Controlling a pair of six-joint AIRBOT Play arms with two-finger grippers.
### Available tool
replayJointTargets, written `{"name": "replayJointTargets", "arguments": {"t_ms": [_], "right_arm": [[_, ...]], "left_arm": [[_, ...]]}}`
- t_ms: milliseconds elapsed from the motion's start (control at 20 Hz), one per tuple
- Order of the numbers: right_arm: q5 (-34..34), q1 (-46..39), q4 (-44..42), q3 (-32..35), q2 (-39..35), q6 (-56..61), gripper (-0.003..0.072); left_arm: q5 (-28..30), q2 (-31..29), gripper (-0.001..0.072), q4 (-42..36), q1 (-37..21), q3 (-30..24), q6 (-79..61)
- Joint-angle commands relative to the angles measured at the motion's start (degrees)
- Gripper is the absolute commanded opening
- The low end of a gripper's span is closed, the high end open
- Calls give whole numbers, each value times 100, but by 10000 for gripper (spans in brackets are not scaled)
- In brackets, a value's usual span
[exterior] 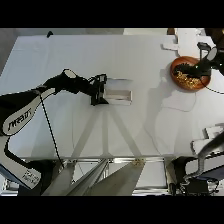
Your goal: Fold the box and place the chain.
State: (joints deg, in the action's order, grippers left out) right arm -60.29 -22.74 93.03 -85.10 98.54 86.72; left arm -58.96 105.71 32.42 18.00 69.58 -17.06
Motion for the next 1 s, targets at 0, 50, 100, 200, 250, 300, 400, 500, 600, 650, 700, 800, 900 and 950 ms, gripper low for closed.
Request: {"name": "replayJointTargets", "arguments": {"t_ms": [0, 50, 100, 200, 250, 300, 400, 500, 600, 650, 700, 800, 900, 950], "right_arm": [[-380, 289, 0, -11, -459, 85, 12], [-616, 404, -9, -11, -551, 166, 12], [-876, 538, -17, -11, -614, 177, 12], [-1298, 835, -39, -7, -732, 177, 12], [-1438, 1008, -48, -7, -791, 177, 12], [-1543, 1213, -52, -7, -866, 175, 12], [-1622, 1639, -46, -7, -1051, 175, 12], [-1650, 2046, -46, -7, -1235, 175, 12], [-1742, 2417, -46, -7, -1408, 173, 12], [-1792, 2586, -46, -7, -1495, 168, 12], [-1827, 2758, -46, -7, -1580, 144, 12], [-1864, 3064, -48, -7, -1729, 127, 12], [-1958, 3340, -48, -7, -1832, 125, 12], [-2024, 3471, -50, -7, -1849, 122, 12]], "left_arm": [[2, -2, 275, 0, -4, 2, -2], [2, -2, 275, 0, -4, 2, -2], [2, -2, 275, 0, -4, 2, -2], [2, -2, 275, 0, -4, 2, -2], [2, -2, 275, 0, -4, 2, -2], [2, -2, 275, 0, -4, 2, -2], [2, -2, 275, 0, -4, 2, -2], [2, -2, 275, 0, -4, 2, -2], [2, -2, 275, 0, -4, 2, -2], [2, -2, 275, 0, -4, 2, -2], [2, -2, 275, 0, -4, 2, -2], [2, -2, 275, 0, -4, 2, -2], [2, -2, 275, 0, -4, 2, -2], [2, -2, 275, 0, -4, 2, -2]]}}
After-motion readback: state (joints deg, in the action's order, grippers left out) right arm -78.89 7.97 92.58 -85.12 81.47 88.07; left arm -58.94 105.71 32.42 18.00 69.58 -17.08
